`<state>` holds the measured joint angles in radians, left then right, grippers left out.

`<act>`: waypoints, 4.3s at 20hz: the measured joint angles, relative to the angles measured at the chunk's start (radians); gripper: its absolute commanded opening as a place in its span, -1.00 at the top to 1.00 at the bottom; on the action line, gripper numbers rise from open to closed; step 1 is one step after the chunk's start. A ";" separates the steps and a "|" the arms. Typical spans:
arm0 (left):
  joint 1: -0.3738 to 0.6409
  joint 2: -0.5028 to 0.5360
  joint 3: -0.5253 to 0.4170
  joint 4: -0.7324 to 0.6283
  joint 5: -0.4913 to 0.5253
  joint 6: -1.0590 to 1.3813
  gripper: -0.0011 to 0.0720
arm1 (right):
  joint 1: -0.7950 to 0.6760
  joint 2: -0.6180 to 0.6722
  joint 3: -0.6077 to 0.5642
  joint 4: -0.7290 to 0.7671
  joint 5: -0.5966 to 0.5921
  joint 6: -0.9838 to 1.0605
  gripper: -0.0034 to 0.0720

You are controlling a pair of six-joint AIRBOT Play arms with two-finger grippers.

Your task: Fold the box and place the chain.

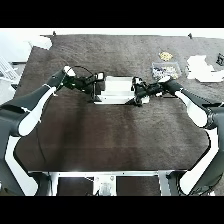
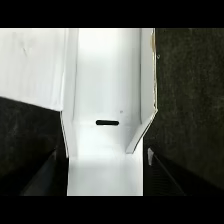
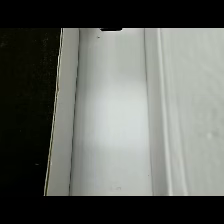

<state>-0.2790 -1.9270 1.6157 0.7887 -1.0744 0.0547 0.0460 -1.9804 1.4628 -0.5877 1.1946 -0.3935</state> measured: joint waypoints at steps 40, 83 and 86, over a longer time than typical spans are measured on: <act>-0.062 -0.039 0.000 -0.169 0.051 0.034 -0.70 | 0.000 0.000 0.000 0.000 0.000 -0.001 -0.60; 0.257 0.107 -0.058 -0.011 -0.080 -0.959 0.92 | 0.000 0.000 0.000 0.000 0.000 0.000 -0.60; 0.226 0.074 -0.067 -0.003 -0.101 -1.033 0.92 | 0.000 0.000 0.000 0.000 0.000 0.000 -0.61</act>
<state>-0.0528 -1.8530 1.5490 0.7860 -1.1755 -0.9779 0.0463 -1.9804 1.4624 -0.5877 1.1950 -0.3935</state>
